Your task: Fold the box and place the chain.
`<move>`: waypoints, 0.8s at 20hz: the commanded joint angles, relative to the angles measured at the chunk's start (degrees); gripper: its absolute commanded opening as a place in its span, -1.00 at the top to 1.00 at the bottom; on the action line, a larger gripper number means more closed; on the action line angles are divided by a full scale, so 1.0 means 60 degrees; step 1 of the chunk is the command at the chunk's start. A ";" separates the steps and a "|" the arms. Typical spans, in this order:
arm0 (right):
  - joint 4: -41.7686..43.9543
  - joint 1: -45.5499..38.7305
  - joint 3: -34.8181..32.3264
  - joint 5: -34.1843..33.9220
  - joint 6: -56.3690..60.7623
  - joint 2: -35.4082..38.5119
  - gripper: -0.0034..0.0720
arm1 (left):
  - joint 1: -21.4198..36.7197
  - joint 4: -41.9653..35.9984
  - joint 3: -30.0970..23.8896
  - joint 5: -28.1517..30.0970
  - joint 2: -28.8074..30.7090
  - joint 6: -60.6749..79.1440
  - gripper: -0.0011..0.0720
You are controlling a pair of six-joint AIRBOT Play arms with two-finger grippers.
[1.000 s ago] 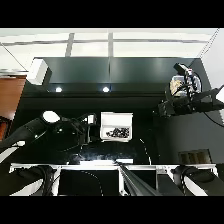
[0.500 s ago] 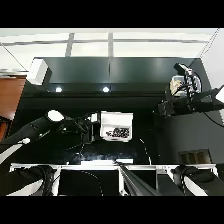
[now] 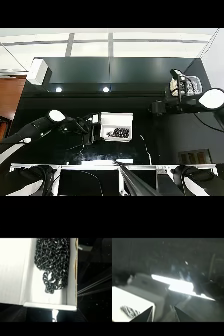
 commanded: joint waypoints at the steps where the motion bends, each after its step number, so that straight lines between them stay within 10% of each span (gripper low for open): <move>1: 0.1300 0.0153 0.0062 -0.1610 -0.0390 -0.1191 -0.52 | -0.0211 0.0069 0.0004 0.0240 -0.0007 -0.0455 -0.29; 2: 0.1647 0.0233 0.0299 -0.1705 -0.0787 -0.1596 -0.82 | -0.0273 0.0080 0.0004 0.0350 -0.0007 -0.0532 -0.29; 8: 0.2167 0.1173 0.1293 -0.1319 -0.3177 -0.3348 -0.80 | -0.0324 0.0076 0.0004 0.0532 -0.0007 -0.0528 -0.29; 16: 0.1745 0.1472 0.2164 0.2543 -0.8087 -0.2801 -0.79 | -0.0328 0.0073 0.0004 0.0525 -0.0007 -0.0528 -0.30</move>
